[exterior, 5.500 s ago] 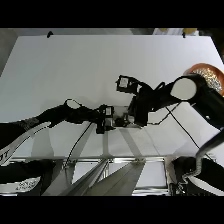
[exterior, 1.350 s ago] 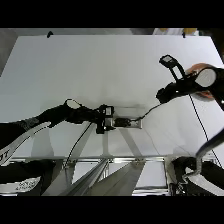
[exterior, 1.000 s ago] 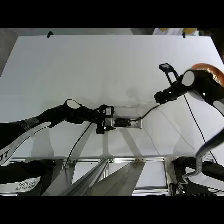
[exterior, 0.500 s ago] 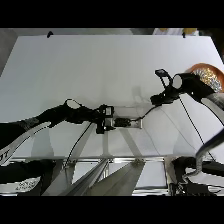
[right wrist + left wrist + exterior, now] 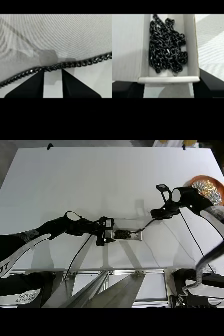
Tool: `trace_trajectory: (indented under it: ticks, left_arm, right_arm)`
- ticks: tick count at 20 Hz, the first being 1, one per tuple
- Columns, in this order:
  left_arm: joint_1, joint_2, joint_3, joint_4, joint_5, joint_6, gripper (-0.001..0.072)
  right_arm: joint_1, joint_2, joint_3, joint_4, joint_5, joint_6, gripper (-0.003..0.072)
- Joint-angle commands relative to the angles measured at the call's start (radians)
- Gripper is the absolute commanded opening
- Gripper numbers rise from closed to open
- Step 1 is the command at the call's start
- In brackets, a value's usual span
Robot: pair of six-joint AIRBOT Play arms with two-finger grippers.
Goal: Fold the box and place the chain.
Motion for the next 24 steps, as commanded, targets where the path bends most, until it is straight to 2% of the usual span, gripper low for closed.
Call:
trace_trajectory:
  ticks: [1, 2, 5, 8, 13, 18, 22, 24]
  left_arm:
    - [0.000, 0.001, 0.001, 0.000, 0.000, 0.000, 0.0132]
    - [0.000, 0.001, 0.001, 0.000, 0.000, 0.000, 0.0132]
    - [0.000, 0.001, 0.001, 0.000, 0.000, 0.000, 0.0132]
    - [0.000, 0.001, 0.001, 0.000, 0.000, 0.000, 0.0132]
    - [0.000, 0.001, 0.001, 0.000, 0.000, 0.000, 0.0132]
    - [0.000, 0.001, 0.001, 0.000, 0.000, 0.000, 0.0132]
    - [0.000, 0.001, 0.001, 0.000, 0.000, 0.000, 0.0132]
    - [0.000, 0.001, 0.001, 0.000, 0.000, 0.000, 0.0132]
  right_arm:
    - [0.001, -0.004, -0.013, -0.007, -0.005, -0.021, 0.0055]
    - [0.002, 0.002, -0.013, -0.007, 0.000, -0.043, 0.0018]
    - [0.001, 0.059, -0.013, -0.011, 0.011, -0.083, 0.0017]
    - [0.002, 0.174, -0.013, -0.014, 0.023, -0.083, 0.0017]
    - [0.020, 0.392, -0.013, -0.003, 0.171, -0.114, 0.0017]
    - [0.185, 0.579, -0.013, 0.033, 0.299, -0.109, 0.0017]
    - [0.346, 0.637, -0.013, 0.155, 0.278, -0.093, 0.0017]
    - [0.415, 0.636, -0.013, 0.201, 0.218, -0.081, 0.0017]
